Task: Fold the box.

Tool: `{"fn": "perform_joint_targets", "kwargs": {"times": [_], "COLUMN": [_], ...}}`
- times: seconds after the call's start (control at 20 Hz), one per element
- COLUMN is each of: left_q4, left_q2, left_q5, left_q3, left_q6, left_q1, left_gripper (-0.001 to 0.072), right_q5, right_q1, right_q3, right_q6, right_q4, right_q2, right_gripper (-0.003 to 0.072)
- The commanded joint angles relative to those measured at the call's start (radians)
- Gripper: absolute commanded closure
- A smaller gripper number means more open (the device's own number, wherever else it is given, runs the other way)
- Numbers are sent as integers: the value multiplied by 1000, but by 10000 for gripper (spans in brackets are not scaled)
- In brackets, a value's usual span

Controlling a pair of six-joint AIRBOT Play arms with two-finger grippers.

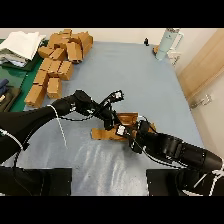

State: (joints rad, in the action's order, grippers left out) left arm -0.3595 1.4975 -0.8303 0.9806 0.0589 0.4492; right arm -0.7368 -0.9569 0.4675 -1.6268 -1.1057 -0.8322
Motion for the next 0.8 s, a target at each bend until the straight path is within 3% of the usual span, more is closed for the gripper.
{"fn": "perform_joint_targets", "kwargs": {"times": [0.0,0.4,0.75], "left_q4": [0,0,0], "left_q2": [0,0,0], "left_q5": [1,1,1], "left_q3": [0,0,0], "left_q6": [0,1,0], "left_q1": [0,0,0], "left_gripper": [696,696,696], "right_q5": [5,47,48], "right_q1": [77,441,570], "right_q3": [0,-32,-28], "right_q6": [-148,-931,-1272], "right_q4": [-126,-684,-955], "right_q2": [28,137,60], "right_gripper": [-32,-31,-32]}}
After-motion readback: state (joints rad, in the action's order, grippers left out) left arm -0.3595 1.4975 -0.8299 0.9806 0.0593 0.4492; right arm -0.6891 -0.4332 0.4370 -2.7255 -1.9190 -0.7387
